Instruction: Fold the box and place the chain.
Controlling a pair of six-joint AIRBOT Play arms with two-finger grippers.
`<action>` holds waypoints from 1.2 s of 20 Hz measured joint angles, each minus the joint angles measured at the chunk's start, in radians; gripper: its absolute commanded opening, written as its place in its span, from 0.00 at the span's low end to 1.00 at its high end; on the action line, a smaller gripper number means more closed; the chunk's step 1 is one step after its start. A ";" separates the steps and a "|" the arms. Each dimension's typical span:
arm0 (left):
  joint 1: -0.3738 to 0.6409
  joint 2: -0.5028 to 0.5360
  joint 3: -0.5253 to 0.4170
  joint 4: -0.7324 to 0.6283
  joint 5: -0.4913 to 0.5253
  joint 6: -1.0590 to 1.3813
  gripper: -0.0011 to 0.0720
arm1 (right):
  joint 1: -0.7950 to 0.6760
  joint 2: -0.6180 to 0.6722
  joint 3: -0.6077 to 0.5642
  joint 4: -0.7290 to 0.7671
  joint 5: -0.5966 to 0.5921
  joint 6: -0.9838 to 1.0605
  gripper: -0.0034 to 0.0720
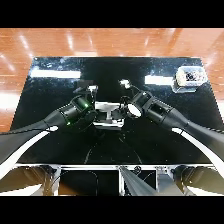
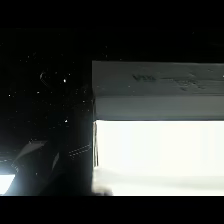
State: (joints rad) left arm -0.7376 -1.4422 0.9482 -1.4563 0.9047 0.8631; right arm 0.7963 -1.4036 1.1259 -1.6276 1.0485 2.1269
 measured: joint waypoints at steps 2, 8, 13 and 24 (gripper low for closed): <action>0.000 0.000 0.000 0.000 0.000 -0.001 0.05 | -0.007 -0.025 -0.003 0.027 -0.027 0.003 0.68; 0.000 0.000 0.000 0.001 0.002 -0.001 0.05 | -0.011 -0.104 -0.004 0.073 -0.071 0.032 0.33; 0.001 0.000 0.000 0.004 0.008 -0.003 0.05 | -0.011 -0.123 -0.004 0.074 -0.095 0.039 0.23; 0.001 0.000 0.000 0.000 0.009 -0.002 0.05 | -0.012 -0.145 -0.003 0.082 -0.111 0.015 0.10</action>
